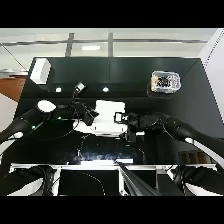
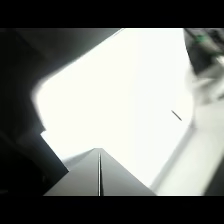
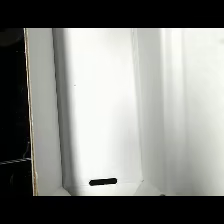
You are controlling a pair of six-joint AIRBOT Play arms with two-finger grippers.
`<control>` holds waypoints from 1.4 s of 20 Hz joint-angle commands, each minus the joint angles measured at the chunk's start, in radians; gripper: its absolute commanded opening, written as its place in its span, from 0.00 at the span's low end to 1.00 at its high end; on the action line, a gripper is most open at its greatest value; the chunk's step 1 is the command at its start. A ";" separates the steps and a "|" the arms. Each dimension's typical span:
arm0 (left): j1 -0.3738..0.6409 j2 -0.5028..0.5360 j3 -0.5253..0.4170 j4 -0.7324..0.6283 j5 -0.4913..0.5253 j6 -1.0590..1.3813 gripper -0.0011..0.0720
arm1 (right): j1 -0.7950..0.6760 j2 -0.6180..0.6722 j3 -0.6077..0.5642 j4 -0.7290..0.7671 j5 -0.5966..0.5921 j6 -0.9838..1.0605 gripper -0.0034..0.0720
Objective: Fold the box and place the chain.
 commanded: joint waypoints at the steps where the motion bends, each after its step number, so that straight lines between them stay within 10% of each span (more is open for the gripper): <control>1: -0.018 -0.058 -0.001 -0.002 0.061 0.003 0.05 | 0.000 0.000 0.000 0.000 0.000 0.000 0.75; 9: 0.064 0.077 0.025 0.112 0.021 0.002 0.13 | 0.000 0.000 0.000 -0.001 0.000 0.000 0.75; 13: 0.197 0.165 0.024 0.322 -0.215 -0.002 0.99 | 0.000 0.000 0.000 -0.001 0.000 0.000 0.76; 17: 0.223 0.153 -0.011 0.491 -0.328 0.203 0.99 | 0.000 0.000 0.000 -0.001 0.000 0.000 0.76; 28: 0.033 0.014 -0.029 0.325 -0.115 0.572 0.98 | 0.000 0.000 0.000 -0.001 0.000 0.000 0.76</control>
